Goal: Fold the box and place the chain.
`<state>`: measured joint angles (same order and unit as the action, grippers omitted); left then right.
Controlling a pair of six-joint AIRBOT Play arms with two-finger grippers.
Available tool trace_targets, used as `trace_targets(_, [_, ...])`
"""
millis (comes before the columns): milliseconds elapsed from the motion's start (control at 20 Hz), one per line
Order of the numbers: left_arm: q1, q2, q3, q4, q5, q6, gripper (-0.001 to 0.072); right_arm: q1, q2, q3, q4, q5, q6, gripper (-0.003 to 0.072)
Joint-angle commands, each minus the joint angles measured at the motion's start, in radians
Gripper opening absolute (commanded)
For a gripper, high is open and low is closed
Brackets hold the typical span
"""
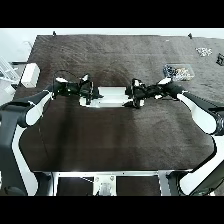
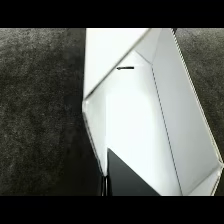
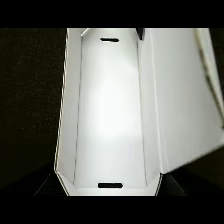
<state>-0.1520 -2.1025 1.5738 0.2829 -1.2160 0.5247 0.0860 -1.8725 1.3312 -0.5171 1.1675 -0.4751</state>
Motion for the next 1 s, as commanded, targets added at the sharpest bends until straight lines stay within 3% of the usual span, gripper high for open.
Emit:
trace_targets(0, [0.0,0.0,0.0,-0.002,0.003,0.0,0.0022,0.002,-0.041,0.04,0.01,0.057,-0.019,0.0666])
trace_targets(950, [0.0,0.0,0.0,-0.002,0.002,0.0,0.0022,0.012,-0.122,0.143,0.003,0.087,0.011,0.0666])
